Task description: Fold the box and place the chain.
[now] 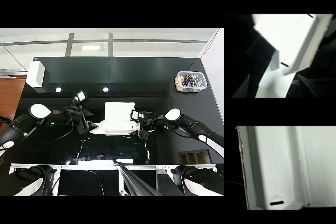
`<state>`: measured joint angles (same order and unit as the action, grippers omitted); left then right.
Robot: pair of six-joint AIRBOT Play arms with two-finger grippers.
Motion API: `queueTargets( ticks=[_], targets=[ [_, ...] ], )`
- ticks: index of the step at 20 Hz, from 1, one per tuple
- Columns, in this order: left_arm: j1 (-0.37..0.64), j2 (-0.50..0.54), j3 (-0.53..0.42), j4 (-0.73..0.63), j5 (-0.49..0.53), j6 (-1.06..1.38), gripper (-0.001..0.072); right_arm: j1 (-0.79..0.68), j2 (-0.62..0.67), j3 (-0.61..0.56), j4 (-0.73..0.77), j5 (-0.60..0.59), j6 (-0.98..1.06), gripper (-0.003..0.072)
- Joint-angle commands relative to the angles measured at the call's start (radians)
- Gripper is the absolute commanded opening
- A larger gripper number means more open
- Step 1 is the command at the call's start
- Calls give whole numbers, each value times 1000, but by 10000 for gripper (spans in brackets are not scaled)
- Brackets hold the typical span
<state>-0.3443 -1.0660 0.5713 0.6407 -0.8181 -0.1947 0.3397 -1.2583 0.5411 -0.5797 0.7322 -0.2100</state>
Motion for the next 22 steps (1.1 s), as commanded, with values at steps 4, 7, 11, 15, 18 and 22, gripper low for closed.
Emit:
queueTargets(
  ticks=[4, 7, 11, 15, 18, 22],
  targets=[
    [-61, -108, 64, 106, -21, 272, 707, 1, 0, 0, 0, 0, 0, 185],
    [-92, -180, 104, 103, -52, 331, 707, 1, 0, 0, 0, 0, 0, 185],
    [-134, -204, 108, 129, -45, 329, 668, 1, 0, 0, 0, 0, 0, 185],
    [-134, -205, 108, 129, -48, 329, 612, 1, 0, 0, 0, 0, 0, 185],
    [-134, -205, 108, 117, -43, 320, 406, 1, 0, 0, 0, 0, 0, 185],
    [-149, -205, 108, 113, 21, 244, 276, 1, 0, 0, 0, 0, 0, 185]
  ],
)
